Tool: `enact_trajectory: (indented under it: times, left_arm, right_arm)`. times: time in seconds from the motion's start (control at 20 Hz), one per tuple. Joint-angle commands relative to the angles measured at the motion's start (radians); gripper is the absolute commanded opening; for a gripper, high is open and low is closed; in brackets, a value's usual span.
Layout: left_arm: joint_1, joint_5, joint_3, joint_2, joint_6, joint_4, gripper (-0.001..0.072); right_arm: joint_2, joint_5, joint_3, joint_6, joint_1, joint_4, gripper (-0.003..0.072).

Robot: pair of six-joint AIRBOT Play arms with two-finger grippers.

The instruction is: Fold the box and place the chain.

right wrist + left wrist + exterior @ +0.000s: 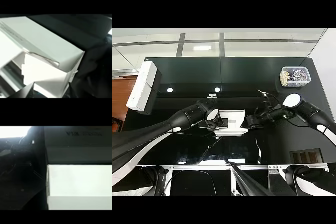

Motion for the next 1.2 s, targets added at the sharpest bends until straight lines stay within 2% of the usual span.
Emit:
enact_trajectory:
  times: [0.0, 0.25, 0.55, 1.0, 1.15]
  left_arm:
    - [0.0, 0.0, 0.001, 0.0, 0.0, 0.0, 0.0032]
    - [0.0, -0.001, 0.001, 0.0, 0.0, 0.0, 0.0032]
    - [0.0, 0.0, 0.001, -0.001, 0.0, 0.0, 0.0032]
    - [0.0, 0.001, 0.001, -0.001, 0.0, 0.0, 0.0031]
    - [0.0, 0.001, 0.001, -0.002, 0.0, 0.001, 0.0031]
  right_arm:
    - [-0.001, -0.064, 0.042, 0.151, 0.1, -0.145, 0.046]
    - [-0.001, -0.119, 0.068, 0.303, 0.19, -0.268, 0.046]
    - [-0.002, -0.23, 0.068, 0.586, 0.287, -0.494, 0.0459]
    - [-0.007, -0.214, 0.091, 0.682, 0.293, -0.552, 0.0459]
    - [-0.034, -0.148, 0.12, 0.685, 0.3, -0.57, 0.0458]
